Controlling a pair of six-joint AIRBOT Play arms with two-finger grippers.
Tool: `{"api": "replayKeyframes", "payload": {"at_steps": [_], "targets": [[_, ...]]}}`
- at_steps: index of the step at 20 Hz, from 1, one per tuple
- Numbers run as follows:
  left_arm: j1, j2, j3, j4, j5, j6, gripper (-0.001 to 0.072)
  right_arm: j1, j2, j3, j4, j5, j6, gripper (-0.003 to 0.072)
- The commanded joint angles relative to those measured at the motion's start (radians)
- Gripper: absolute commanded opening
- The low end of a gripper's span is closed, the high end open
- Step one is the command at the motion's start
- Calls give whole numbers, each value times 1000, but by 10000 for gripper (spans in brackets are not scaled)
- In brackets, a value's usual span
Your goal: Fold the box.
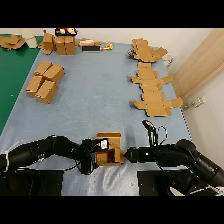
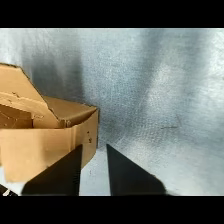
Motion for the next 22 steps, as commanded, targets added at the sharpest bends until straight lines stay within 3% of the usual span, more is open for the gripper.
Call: {"api": "replayKeyframes", "payload": {"at_steps": [1,14,16,22], "targets": [[0,0,0,0,0,0,462,1,1,1,1,6,0,283],[0,0,0,0,0,0,463,2,24,18,38,6,-12,284],[0,0,0,0,0,0,462,7,24,18,37,7,-11,365],[0,0,0,0,0,0,462,51,-80,30,56,72,-27,369]]}}
